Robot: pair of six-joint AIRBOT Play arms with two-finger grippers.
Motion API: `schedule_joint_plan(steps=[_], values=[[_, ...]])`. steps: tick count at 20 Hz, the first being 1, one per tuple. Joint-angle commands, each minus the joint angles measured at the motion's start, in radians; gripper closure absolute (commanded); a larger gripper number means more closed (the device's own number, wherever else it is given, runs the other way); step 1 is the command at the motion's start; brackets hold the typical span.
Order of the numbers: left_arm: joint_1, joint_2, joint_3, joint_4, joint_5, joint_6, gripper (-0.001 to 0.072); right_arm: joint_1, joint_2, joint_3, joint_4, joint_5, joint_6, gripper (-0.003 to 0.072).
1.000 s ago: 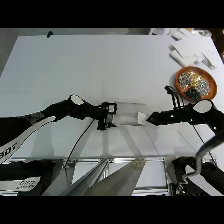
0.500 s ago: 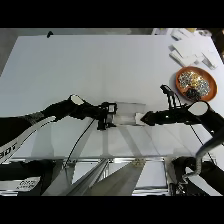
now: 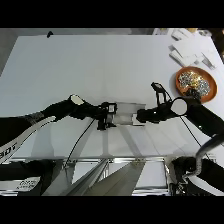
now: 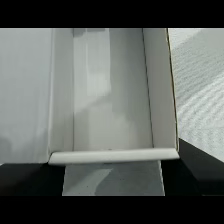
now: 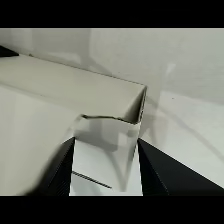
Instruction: Fold the box and place the chain.
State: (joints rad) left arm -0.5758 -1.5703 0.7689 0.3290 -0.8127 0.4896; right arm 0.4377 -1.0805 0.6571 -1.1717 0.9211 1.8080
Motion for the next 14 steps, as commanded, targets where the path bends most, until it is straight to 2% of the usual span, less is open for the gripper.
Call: schedule_joint_plan(steps=[1,7,14], values=[[0.001,0.001,0.0,0.0,0.0,0.0,0.0398,0.083,-0.064,0.074,-0.096,0.016,0.193,0.0286],[0.001,0.001,0.0,0.0,0.0,0.0,0.0398,0.157,-0.132,0.098,-0.27,0.067,0.414,0.0286],[0.001,0.001,0.0,0.0,0.0,0.0,0.0398,0.17,-0.198,0.101,-0.311,0.059,0.447,0.0287]])
